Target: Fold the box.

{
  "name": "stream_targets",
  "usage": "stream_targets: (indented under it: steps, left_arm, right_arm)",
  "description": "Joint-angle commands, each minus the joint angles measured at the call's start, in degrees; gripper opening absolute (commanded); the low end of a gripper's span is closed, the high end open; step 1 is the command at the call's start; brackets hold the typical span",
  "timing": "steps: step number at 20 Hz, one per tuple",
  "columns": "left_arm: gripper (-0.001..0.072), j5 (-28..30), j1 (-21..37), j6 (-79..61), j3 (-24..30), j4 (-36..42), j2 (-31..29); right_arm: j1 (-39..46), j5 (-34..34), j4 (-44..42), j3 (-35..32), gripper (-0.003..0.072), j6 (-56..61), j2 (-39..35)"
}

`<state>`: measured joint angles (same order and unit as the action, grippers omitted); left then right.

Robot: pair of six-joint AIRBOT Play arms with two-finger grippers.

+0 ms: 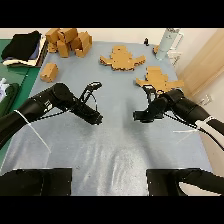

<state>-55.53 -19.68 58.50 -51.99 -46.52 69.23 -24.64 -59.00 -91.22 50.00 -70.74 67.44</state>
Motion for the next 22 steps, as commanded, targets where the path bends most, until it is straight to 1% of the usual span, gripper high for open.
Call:
stream_targets:
  steps: [1, 9, 10, 12, 13, 15, 16, 17, 18, 19, 20, 21, 22]
  left_arm:
    - [0.0013, 0.0, 0.0, -0.1, 0.0, 0.0, 0.0]
    - [0.0012, 0.0, 0.0, -0.1, 0.0, 0.0, 0.0]
    - [0.0012, 0.0, 0.0, -0.1, 0.0, 0.0, 0.0]
    - [0.0013, 0.0, 0.0, -0.1, 0.0, 0.0, 0.0]
    - [0.0013, 0.0, 0.0, -0.1, 0.0, 0.0, 0.0]
    - [0.0013, 0.0, 0.0, -0.1, 0.0, 0.0, 0.0]
    - [0.0013, 0.0, 0.0, -0.1, 0.0, 0.0, 0.0]
    - [0.0013, 0.0, 0.0, -0.1, 0.0, 0.0, 0.0]
    - [0.0012, 0.0, 0.0, -0.1, 0.0, 0.0, 0.0]
    - [0.0012, 0.0, 0.0, -0.1, 0.0, 0.0, 0.0]
    - [0.0012, 0.0, 0.0, -0.1, 0.0, 0.0, 0.0]
    - [0.0013, 0.0, 0.0, -0.1, 0.0, 0.0, 0.0]
    - [0.0013, 0.0, 0.0, -0.1, 0.0, 0.0, 0.0]
  right_arm:
    - [0.0, 0.0, 0.0, 0.0, 0.0005, 0.0, 0.0]
    - [0.0, 0.2, 0.0, 0.0, 0.0005, 0.0, 0.0]
    - [0.0, 1.8, -0.1, 0.0, 0.0005, 0.0, 0.0]
    - [0.0, 8.2, -0.1, 0.0, 0.0005, 0.0, 0.2]
    - [0.0, 9.9, -1.4, 0.0, 0.0005, 0.3, 0.4]
    - [0.0, 12.3, -6.6, 0.0, 0.0005, 0.3, 1.2]
    - [0.0, 11.8, -9.7, 0.0, 0.0006, 0.3, 1.6]
    - [0.0, 12.6, -9.6, 0.2, 0.0055, 0.2, 1.9]
    - [1.2, 13.4, -5.2, 1.4, 0.0114, 0.2, 2.4]
    - [4.2, 12.5, 0.6, 3.9, 0.0149, 0.3, 3.5]
    - [9.5, 10.6, 4.4, 7.9, 0.0247, 0.2, 5.4]
    - [16.2, 8.9, 4.9, 12.4, 0.0319, -0.6, 7.7]
    - [22.8, 8.5, 3.2, 16.6, 0.0331, -4.5, 10.1]
